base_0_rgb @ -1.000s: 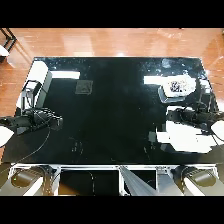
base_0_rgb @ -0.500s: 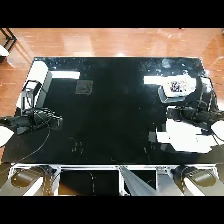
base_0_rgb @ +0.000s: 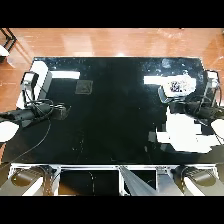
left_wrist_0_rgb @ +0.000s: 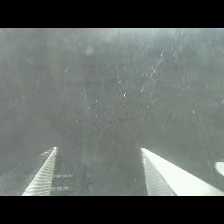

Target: Fold the box and place the chain.

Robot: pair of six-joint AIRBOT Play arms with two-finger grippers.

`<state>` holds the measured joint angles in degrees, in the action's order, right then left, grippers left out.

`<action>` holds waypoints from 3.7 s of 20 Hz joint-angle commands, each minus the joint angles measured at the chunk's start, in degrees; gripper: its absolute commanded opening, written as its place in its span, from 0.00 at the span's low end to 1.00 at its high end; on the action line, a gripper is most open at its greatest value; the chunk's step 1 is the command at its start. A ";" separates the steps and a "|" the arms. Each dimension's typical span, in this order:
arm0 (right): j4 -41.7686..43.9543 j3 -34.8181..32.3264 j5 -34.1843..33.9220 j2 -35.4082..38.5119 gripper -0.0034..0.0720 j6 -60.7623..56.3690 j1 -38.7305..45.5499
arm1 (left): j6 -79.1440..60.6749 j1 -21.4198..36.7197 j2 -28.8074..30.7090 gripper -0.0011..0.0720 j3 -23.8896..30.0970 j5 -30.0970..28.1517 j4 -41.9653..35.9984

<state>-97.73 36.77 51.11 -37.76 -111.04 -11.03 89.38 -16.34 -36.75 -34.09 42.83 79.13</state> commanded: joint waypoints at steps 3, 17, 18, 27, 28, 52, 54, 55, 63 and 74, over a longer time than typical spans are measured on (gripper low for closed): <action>-4.28 4.35 5.57 -6.78 0.96 5.25 25.79 | 0.46 -0.04 -3.98 0.89 0.00 -3.39 -2.29; 31.32 21.57 35.19 -43.45 0.96 52.30 85.70 | 0.46 -0.04 -4.00 0.88 0.00 -5.57 -8.09; 30.97 21.59 34.75 -44.61 0.96 52.76 85.66 | 0.46 -0.04 -4.00 0.88 0.00 -5.66 -8.11; 36.24 20.96 39.60 -52.68 0.96 54.12 80.13 | 0.48 -0.04 -4.00 0.88 0.00 -2.80 -10.93; 36.24 20.98 39.71 -53.18 0.96 54.12 80.13 | 0.48 -0.04 -4.00 0.88 0.00 -2.62 -11.02; 38.45 18.47 43.91 -53.59 0.07 57.13 76.83 | 0.48 -0.04 -4.00 0.88 0.00 -1.86 -11.04; 39.95 17.51 43.52 -52.87 0.07 58.31 74.12 | 0.48 -0.04 -4.00 0.88 0.00 -1.84 -11.08; 41.53 17.05 43.15 -52.26 0.07 58.86 72.67 | 0.46 -0.04 -4.00 0.88 0.00 -1.81 -11.28; 60.92 9.11 40.04 -40.46 0.07 61.77 57.64 | 0.44 -0.07 -4.00 0.88 0.00 -2.08 -13.33; 69.00 -14.16 2.01 -9.35 0.07 44.24 12.02 | -3.67 -2.14 -12.22 0.88 -0.07 -2.67 -17.94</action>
<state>-30.72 27.77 66.37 -54.24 -61.67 13.39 87.81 -18.68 -46.00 -34.09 40.49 62.67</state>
